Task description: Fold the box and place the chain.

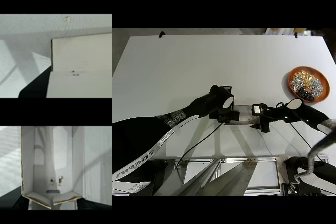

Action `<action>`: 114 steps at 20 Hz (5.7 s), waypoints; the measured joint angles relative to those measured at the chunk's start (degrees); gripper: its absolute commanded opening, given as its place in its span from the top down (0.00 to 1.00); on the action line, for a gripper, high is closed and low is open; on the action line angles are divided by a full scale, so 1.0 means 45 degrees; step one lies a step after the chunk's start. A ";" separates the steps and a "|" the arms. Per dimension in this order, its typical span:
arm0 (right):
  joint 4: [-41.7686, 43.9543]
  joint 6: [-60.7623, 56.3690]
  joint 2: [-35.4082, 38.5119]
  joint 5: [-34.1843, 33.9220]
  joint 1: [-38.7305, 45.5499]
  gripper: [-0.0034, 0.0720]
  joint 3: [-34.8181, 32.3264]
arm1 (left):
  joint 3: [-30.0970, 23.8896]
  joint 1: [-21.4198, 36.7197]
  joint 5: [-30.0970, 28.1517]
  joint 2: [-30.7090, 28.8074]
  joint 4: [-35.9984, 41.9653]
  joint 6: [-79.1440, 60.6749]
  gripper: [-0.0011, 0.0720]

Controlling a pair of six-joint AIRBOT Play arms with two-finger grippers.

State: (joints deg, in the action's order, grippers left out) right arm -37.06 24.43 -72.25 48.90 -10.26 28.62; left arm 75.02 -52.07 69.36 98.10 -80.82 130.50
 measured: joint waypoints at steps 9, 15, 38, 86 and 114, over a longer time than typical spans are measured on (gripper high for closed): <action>0.0000 0.0019 0.0000 -0.0107 0.0005 0.22 0.0005 | -0.0019 0.0291 0.0287 -0.0549 0.0107 -0.0170 0.69; -0.0005 0.0019 0.0000 -0.0068 0.0005 0.22 0.0005 | -0.0019 0.1336 0.0869 -0.2613 0.0112 -0.1647 0.65; -0.0010 0.0019 0.0000 -0.0063 0.0005 0.22 0.0005 | -0.7990 0.4663 -0.6455 -0.4677 1.0001 -2.9502 0.11; -0.0005 0.0010 0.0000 -0.0063 0.0005 0.22 0.0005 | -0.8082 0.4473 -0.5425 -0.3249 1.4396 -3.5782 0.02; -0.0010 0.0019 0.0000 -0.0068 0.0005 0.22 0.0005 | -0.8082 0.4099 -0.6018 -0.2686 1.5276 -3.5768 0.45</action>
State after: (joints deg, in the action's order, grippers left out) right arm -37.10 24.51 -72.25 48.60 -10.24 28.64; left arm 38.65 -33.63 42.28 86.02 -12.08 -30.46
